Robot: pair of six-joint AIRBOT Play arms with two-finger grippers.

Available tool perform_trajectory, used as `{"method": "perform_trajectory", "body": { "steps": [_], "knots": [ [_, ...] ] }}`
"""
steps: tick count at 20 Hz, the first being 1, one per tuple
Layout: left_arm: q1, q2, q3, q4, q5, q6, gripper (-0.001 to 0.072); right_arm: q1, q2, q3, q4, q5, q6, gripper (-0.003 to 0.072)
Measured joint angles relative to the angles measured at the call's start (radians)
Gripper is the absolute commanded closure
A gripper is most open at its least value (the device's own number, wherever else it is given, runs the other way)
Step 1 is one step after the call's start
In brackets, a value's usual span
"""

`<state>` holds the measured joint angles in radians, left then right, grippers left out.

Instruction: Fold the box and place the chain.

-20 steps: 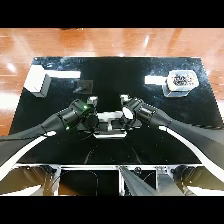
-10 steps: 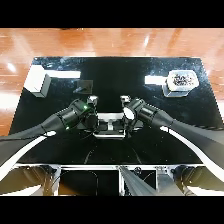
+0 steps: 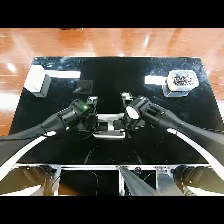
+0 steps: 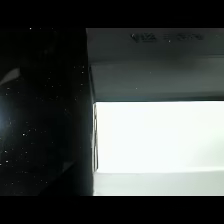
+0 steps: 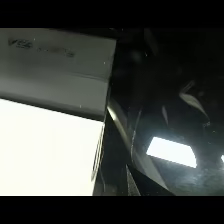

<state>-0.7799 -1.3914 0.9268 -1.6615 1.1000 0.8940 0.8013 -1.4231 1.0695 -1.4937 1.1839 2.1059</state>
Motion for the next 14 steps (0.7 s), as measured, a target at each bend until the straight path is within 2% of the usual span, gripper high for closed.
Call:
{"method": "perform_trajectory", "body": {
  "steps": [9, 14],
  "knots": [
    [0.000, 0.000, 0.000, 0.004, 0.008, -0.001, 0.0687, 0.022, 0.253, 0.000, -0.024, 0.095, -0.073, 0.0288],
    [0.000, 0.000, 0.000, 0.004, 0.005, -0.001, 0.0687, 0.027, 0.413, 0.000, -0.206, 0.259, -0.080, 0.0288]
  ]
}}
